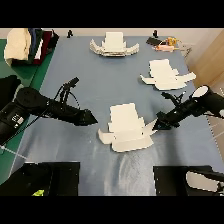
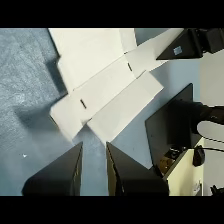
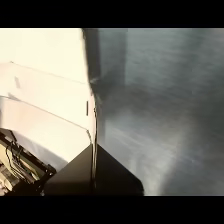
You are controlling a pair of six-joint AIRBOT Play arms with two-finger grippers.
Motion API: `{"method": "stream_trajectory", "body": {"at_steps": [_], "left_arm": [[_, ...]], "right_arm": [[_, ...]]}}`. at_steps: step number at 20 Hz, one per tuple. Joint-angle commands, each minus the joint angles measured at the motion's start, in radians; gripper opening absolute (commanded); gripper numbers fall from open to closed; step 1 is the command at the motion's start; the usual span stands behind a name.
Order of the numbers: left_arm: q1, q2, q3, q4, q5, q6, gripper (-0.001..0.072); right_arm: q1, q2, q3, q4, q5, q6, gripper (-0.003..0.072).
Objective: Fold the box.
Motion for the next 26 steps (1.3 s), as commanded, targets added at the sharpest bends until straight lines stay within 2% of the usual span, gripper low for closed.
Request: {"method": "stream_trajectory", "body": {"at_steps": [1,4,6,8,9,13,17,19,22,26], "left_arm": [[-0.001,0.0,0.0,-0.005,0.035,0.0,0.0237],[0.014,-0.002,0.0,-0.001,0.067,-0.005,0.0238],[0.056,-0.009,0.0,-0.001,0.067,-0.012,0.0266],[0.111,-0.019,0.0,-0.002,0.066,-0.012,0.0569],[0.135,-0.024,0.0,-0.001,0.066,-0.01,0.0587],[0.18,-0.08,0.0,-0.002,0.067,0.05,0.0586],[0.18,-0.231,0.001,-0.027,0.102,0.171,0.0586],[0.18,-0.319,0.007,-0.094,0.134,0.277,0.0586],[0.179,-0.451,0.053,-0.206,0.134,0.439,0.0586],[0.168,-0.595,0.144,-0.251,0.084,0.528,0.0586]], "right_arm": [[0.072,-0.004,-0.001,0.031,-0.045,-0.051,0.0004],[0.169,0.038,-0.025,0.05,-0.122,-0.067,0.0003],[0.237,0.118,-0.081,0.055,-0.234,-0.066,0.0003],[0.294,0.229,-0.169,0.08,-0.38,-0.057,0.0003],[0.318,0.286,-0.215,0.088,-0.447,-0.034,0.0003],[0.389,0.445,-0.353,0.087,-0.6,0.042,0.0003],[0.399,0.461,-0.399,0.088,-0.597,0.043,0.0003],[0.399,0.461,-0.399,0.088,-0.598,0.042,0.0003],[0.399,0.461,-0.399,0.086,-0.598,0.039,0.0004],[0.399,0.461,-0.399,0.085,-0.602,0.039,0.0004]]}}
